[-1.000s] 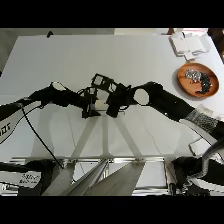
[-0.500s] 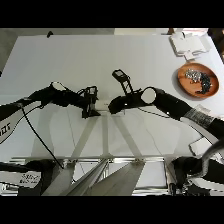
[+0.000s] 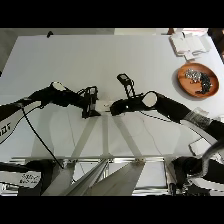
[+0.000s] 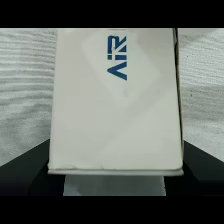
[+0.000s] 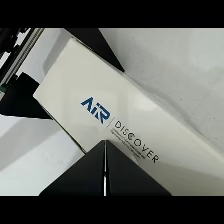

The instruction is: Fold the box and place the chain.

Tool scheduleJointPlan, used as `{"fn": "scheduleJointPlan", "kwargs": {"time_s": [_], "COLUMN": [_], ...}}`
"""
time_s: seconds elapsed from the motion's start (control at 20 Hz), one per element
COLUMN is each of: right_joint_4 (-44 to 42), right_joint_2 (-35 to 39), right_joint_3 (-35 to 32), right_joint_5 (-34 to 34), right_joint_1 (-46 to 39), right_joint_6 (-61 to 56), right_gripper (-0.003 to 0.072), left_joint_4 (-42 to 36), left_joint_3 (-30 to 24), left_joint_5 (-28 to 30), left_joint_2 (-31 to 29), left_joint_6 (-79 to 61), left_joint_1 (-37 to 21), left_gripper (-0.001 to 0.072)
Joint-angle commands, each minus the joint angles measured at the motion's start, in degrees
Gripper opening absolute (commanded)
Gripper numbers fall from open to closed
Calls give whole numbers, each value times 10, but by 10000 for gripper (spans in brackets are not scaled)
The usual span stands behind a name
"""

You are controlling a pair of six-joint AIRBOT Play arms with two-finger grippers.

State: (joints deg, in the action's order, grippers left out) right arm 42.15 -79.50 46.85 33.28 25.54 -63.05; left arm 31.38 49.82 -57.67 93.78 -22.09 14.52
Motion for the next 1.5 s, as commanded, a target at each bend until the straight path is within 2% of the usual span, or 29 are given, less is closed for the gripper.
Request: {"fn": "scheduleJointPlan", "kwargs": {"time_s": [0.0,0.25,0.4,0.5,0.65,0.9,1.05,1.15,1.25,1.45], "right_joint_4": [-33,-44,-11,20,70,157,297,414,502,622], "right_joint_2": [0,43,109,158,233,340,374,378,378,374], "right_joint_3": [-2,6,7,7,7,7,7,6,6,-13], "right_joint_5": [-21,-44,-35,-6,87,325,443,485,475,403], "right_joint_1": [0,0,-5,-15,-37,-65,-65,-65,-65,-73], "right_joint_6": [1,16,18,18,16,9,-116,-221,-330,-486], "right_gripper": [10,10,10,11,11,11,11,11,11,11], "left_joint_4": [0,0,0,0,0,0,0,0,0,0], "left_joint_3": [0,0,0,0,0,0,0,0,0,0], "left_joint_5": [0,0,0,0,0,0,0,0,0,0], "left_joint_2": [0,0,0,0,0,0,0,0,0,0], "left_joint_6": [1,1,1,1,1,1,1,1,1,1], "left_joint_1": [0,0,0,0,0,0,0,0,0,0], "left_gripper": [517,517,517,517,517,517,517,517,517,517]}}
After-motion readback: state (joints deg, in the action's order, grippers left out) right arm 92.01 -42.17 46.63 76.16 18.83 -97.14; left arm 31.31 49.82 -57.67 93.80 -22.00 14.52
